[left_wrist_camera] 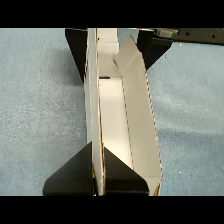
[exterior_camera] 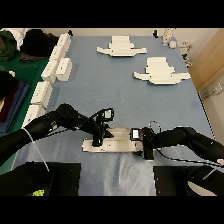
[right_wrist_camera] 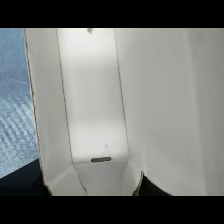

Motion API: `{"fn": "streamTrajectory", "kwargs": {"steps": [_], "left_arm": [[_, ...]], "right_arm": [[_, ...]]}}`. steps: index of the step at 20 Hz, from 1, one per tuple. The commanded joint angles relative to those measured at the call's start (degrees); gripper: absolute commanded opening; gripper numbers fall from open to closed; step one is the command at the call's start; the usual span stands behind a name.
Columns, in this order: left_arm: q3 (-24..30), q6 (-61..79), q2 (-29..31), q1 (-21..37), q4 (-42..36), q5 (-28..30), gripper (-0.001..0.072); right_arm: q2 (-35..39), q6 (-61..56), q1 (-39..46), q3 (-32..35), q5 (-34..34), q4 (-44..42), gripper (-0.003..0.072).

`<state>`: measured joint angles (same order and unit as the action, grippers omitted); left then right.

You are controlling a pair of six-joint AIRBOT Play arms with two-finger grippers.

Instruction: Fold the box.

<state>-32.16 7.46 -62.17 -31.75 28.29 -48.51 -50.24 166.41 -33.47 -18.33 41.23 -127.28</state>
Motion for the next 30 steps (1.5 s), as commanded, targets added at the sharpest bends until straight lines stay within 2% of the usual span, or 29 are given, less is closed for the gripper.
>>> {"fn": "streamTrajectory", "kwargs": {"steps": [1, 3, 5, 30], "left_arm": [[0.0, 0.0, 0.0, 0.0, 0.0, 0.0, 0.0015], [0.0, 0.0, 0.0, 0.0, 0.0, 0.0, 0.0014], [0.0, 0.0, 0.0, 0.0, 0.0, 0.0, 0.0015], [0.0, 0.2, 0.0, 0.0, 0.0, 1.4, 0.0015]], "right_arm": [[-0.2, 0.3, 0.0, 0.2, -0.3, -0.2, 0.0648], [-0.2, 1.2, -0.2, 0.1, -0.3, -0.4, 0.0530], [-0.2, 1.2, -0.2, 0.1, -0.3, -0.3, 0.0511], [-0.1, 1.0, -0.2, 0.1, -0.3, 1.5, 0.0511]]}}
